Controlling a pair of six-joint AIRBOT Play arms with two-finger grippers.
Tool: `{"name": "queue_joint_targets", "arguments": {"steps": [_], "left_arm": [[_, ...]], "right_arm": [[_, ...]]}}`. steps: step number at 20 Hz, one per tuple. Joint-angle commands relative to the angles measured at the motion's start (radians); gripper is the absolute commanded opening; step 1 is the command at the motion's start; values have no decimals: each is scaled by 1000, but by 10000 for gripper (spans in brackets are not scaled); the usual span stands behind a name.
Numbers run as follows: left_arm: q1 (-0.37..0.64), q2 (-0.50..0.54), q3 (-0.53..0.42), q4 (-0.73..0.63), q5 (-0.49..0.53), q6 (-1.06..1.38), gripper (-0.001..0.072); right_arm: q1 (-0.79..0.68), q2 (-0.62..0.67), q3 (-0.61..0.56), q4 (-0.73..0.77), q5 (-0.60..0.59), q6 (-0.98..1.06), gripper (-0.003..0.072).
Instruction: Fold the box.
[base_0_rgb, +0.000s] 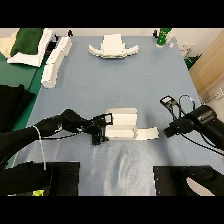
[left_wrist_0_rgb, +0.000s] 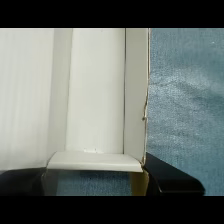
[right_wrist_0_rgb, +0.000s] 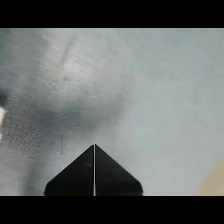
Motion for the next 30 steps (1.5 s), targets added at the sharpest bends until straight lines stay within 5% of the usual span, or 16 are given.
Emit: {"name": "queue_joint_targets", "arguments": {"steps": [1, 4, 12, 23, 24, 26, 30], "left_arm": [[0, 1, 0, 0, 0, 0, 430], [0, 1, 0, 0, 0, 0, 430], [0, 1, 0, 0, 0, 0, 430], [0, 1, 0, 0, 0, 0, 430], [0, 1, 0, 0, 0, 0, 429], [0, 1, 0, 0, 0, 0, 429], [0, 1, 0, 0, 0, 0, 430]], "right_arm": [[-134, -24, 1, 249, -34, 54, 1], [-209, -62, 1, 534, -17, -24, 1], [-233, -203, 1, 862, 21, -210, 1], [-221, -197, 1, 970, 9, -280, 3], [-221, -197, 1, 982, 1, -279, 27], [-221, -197, 10, 998, -20, -279, 326], [-221, -179, 42, 1011, -27, -280, 348]]}}
